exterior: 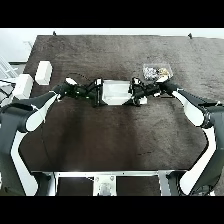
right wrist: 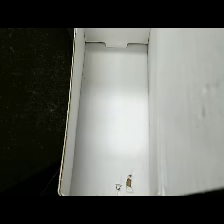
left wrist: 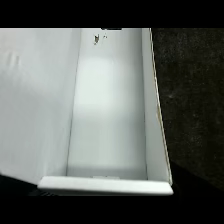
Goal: Fold the box and place the chain.
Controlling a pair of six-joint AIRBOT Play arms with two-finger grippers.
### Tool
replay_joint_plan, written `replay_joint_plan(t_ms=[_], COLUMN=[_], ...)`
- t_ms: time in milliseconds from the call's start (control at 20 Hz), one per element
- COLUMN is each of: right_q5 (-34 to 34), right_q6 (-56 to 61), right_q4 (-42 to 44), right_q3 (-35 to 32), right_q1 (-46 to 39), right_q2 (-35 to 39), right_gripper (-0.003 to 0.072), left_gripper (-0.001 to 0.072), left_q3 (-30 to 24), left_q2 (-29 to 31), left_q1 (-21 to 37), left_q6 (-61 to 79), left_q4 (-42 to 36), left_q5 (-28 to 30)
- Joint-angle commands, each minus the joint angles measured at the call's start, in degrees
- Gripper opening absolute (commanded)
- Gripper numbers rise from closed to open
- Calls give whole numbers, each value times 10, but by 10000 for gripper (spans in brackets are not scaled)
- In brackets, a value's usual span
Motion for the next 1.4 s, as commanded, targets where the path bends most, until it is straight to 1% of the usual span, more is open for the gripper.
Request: replay_joint_plan(t_ms=[0, 200, 1050, 1100, 1150, 1200, 1350], right_q5=[1, 1, 1, 1, 1, 2, 6], right_q6=[0, 0, 0, 0, 0, 1, 2], right_q4=[0, 0, 0, 0, 0, 3, 4], right_q3=[0, 0, 0, -1, 0, 0, 0], right_q1=[1, 1, 1, 1, 1, 0, -1], right_q2=[0, 0, 0, 0, 0, 1, 2], right_gripper=[478, 478, 478, 488, 640, 717, 718], left_gripper=[528, 528, 528, 528, 528, 528, 528], left_q3=[0, 0, 0, 0, 0, 0, 0], left_q2=[0, 0, 0, 0, 0, 0, 0], left_q1=[0, 0, 0, 0, 0, 0, 0], left_q6=[0, 0, 0, 0, 0, 0, 0], left_q4=[8, 7, 7, 7, 7, 7, 7], left_q5=[5, 14, 13, 13, 13, 13, 13])
